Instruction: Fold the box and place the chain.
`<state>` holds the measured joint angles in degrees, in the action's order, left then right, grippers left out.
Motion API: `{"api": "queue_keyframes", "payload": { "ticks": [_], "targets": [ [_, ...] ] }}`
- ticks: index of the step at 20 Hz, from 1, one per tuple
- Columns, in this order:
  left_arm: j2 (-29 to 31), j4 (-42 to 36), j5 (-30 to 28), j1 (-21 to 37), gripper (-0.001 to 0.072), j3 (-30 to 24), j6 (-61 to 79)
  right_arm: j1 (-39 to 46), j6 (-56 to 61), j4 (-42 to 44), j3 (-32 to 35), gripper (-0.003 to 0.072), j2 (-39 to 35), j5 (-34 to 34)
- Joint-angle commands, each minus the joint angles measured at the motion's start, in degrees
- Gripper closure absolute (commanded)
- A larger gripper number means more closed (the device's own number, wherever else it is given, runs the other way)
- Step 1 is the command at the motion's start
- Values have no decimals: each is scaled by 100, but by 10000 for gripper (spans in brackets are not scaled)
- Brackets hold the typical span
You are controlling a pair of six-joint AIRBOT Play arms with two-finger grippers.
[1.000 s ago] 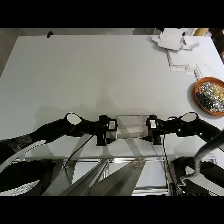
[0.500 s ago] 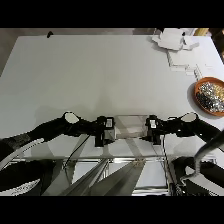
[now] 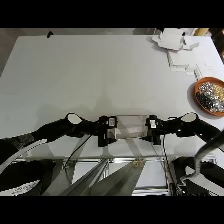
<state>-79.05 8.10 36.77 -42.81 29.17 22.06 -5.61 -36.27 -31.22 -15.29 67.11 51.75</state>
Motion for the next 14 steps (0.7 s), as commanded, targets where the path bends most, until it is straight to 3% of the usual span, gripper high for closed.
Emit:
{"api": "queue_keyframes", "payload": {
  "ticks": [1, 8, 10, 13, 14],
  "targets": [
    [-9, -201, -101, -50, 10, 15, 107, -4, -2, -2, -4, 283, -2, 4],
    [-52, -487, -101, -151, 19, 15, 494, -4, -2, -2, -4, 283, -2, 4],
    [-52, -487, -103, -151, 150, 15, 494, -4, -2, -2, -4, 283, -2, 4],
    [-52, -485, -105, -151, 486, 15, 494, -4, -2, -2, -4, 283, -2, 4],
    [-50, -483, -105, -151, 518, 15, 494, -4, -2, -2, -4, 283, -2, 4]
  ]
}}
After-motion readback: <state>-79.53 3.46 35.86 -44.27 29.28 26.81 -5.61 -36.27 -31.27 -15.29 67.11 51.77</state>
